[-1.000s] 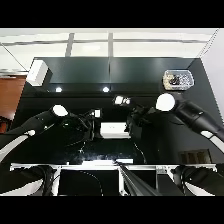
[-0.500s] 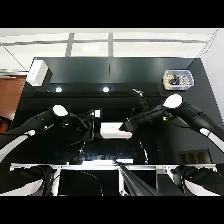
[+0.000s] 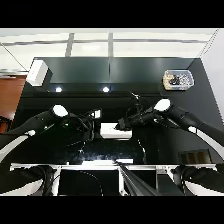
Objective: Fold the box and place the chain.
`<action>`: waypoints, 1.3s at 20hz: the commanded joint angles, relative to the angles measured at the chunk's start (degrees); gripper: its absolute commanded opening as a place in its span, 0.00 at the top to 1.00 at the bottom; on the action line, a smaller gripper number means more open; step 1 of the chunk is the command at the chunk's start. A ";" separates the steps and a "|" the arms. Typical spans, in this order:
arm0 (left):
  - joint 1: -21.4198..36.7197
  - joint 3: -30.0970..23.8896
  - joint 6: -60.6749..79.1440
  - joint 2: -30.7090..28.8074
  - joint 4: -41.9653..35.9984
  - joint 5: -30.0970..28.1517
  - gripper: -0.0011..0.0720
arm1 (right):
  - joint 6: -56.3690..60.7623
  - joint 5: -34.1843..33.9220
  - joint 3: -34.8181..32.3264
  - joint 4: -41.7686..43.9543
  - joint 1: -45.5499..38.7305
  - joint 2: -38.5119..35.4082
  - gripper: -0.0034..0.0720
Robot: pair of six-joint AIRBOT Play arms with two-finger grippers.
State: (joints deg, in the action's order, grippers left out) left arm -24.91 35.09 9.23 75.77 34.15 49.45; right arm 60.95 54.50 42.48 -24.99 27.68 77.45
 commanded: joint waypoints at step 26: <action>0.35 0.11 -14.93 -16.37 18.78 5.03 0.00 | 5.29 14.40 7.28 -13.20 -31.52 -28.63 0.94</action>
State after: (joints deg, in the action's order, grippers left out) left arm -24.49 35.16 -0.12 64.66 46.46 51.40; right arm 65.04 65.39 49.21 -35.38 5.45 54.92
